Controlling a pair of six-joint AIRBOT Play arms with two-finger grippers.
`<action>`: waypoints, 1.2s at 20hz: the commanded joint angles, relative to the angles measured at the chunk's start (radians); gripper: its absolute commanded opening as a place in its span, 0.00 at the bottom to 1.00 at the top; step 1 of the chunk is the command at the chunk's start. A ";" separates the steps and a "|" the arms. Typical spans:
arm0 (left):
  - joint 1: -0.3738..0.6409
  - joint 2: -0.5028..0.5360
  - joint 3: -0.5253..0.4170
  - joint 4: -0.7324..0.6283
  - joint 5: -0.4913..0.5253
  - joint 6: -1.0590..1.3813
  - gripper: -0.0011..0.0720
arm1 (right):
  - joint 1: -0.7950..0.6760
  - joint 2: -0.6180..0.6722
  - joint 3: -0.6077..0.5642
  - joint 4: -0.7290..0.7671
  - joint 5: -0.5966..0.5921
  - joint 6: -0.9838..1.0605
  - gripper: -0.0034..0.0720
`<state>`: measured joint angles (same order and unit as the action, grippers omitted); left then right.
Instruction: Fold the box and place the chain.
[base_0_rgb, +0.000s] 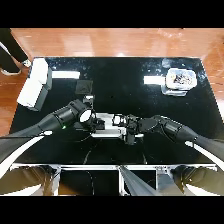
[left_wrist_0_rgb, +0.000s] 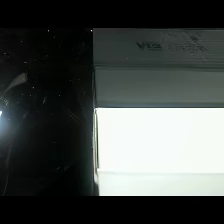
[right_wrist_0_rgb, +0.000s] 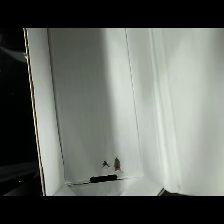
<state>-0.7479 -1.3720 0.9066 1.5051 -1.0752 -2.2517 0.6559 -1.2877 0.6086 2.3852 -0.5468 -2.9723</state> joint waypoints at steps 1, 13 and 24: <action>0.000 0.000 0.000 -0.003 0.008 0.004 0.05 | 0.001 0.000 0.000 0.005 0.000 0.043 0.25; 0.002 0.015 0.000 0.085 0.005 0.027 0.05 | -0.063 0.160 0.000 -0.244 -0.154 0.110 0.95; 0.002 -0.015 0.000 0.080 0.044 0.027 0.05 | -0.060 0.118 0.000 -0.109 -0.048 -0.014 0.95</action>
<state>-0.7467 -1.3815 0.9073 1.5867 -1.0420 -2.2246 0.5968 -1.1591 0.6086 2.2467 -0.6315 -2.9665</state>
